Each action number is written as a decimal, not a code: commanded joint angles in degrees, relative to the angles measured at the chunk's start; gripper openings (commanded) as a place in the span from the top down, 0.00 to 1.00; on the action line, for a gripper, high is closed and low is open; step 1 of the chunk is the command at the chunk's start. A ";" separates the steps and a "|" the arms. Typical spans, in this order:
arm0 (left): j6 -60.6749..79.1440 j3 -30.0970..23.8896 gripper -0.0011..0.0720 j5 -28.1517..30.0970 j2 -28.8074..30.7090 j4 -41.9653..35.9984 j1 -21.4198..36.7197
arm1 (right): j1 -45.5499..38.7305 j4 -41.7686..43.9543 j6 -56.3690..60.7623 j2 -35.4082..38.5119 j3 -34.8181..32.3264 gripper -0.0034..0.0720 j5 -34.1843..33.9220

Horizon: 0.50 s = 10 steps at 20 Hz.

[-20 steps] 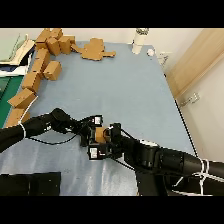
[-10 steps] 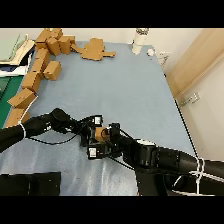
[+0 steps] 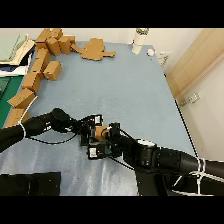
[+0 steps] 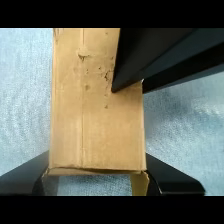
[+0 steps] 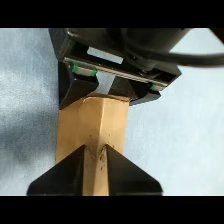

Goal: Fold the box.

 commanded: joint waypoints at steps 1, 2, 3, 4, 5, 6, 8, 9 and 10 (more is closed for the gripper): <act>0.07 0.00 0.35 -0.17 -0.02 0.04 0.00 | 0.09 -0.13 0.00 0.90 0.04 0.74 -1.22; 0.07 0.00 0.35 -0.15 -0.04 0.02 0.00 | 0.09 -0.13 0.00 1.14 0.04 0.74 -1.70; 0.07 0.00 0.35 -0.17 -0.02 0.02 0.00 | 0.09 -0.13 0.00 1.31 0.04 0.75 -2.05; 0.07 0.00 0.35 -0.15 -0.04 0.04 0.00 | 0.09 -0.15 0.00 1.46 0.04 0.74 -2.10; 0.07 0.00 0.35 -0.17 -0.02 0.04 0.00 | 0.09 -0.15 0.00 1.62 0.04 0.75 -2.08; 0.07 0.00 0.35 -0.17 -0.02 0.04 0.00 | 0.09 -0.26 0.00 1.66 0.15 0.75 -2.10; 0.07 0.00 0.35 -0.17 -0.02 0.04 0.00 | 0.09 -0.74 -0.02 1.66 0.63 0.75 -2.10; 0.07 0.00 0.35 -0.17 -0.02 0.04 0.00 | 0.09 -1.22 -0.02 1.66 0.79 0.74 -2.05; 0.07 0.00 0.35 -0.15 -0.02 0.04 0.00 | 0.09 -1.66 -0.02 1.66 0.87 0.75 -2.03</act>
